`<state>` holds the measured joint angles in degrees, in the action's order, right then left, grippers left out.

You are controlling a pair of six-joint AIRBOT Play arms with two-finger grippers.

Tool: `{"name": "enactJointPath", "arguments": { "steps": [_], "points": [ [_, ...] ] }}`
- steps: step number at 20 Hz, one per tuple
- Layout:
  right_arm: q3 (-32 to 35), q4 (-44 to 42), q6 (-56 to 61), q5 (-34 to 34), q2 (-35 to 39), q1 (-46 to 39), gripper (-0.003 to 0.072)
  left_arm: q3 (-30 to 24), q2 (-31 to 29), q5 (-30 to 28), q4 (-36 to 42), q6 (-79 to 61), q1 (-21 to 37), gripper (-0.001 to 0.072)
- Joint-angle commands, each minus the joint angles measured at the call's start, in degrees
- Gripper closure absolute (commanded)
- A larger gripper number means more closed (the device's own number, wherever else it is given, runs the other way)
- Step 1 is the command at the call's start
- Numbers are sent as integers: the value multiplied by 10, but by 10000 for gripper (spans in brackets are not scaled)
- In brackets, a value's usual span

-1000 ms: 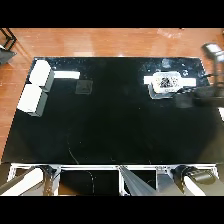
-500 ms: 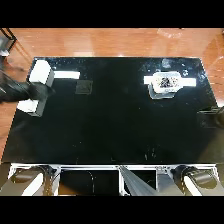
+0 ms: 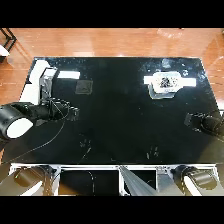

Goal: Fold the box and place the chain.

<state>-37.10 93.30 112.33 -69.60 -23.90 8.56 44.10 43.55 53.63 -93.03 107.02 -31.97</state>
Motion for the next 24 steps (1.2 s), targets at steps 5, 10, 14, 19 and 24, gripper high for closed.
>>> {"name": "enactJointPath", "arguments": {
  "steps": [5,10,14,19,24],
  "points": [
    [4,0,9,7,1,0,665,-4,2,56,-34,27,0,689],
    [4,0,9,7,1,0,665,-4,2,50,-19,30,4,688],
    [4,0,9,7,1,0,666,-10,-6,50,-20,33,21,688],
    [4,0,9,7,1,0,665,-45,-35,38,-21,43,39,688],
    [4,0,9,7,1,0,665,-45,-35,34,-21,44,39,688]
  ]
}}
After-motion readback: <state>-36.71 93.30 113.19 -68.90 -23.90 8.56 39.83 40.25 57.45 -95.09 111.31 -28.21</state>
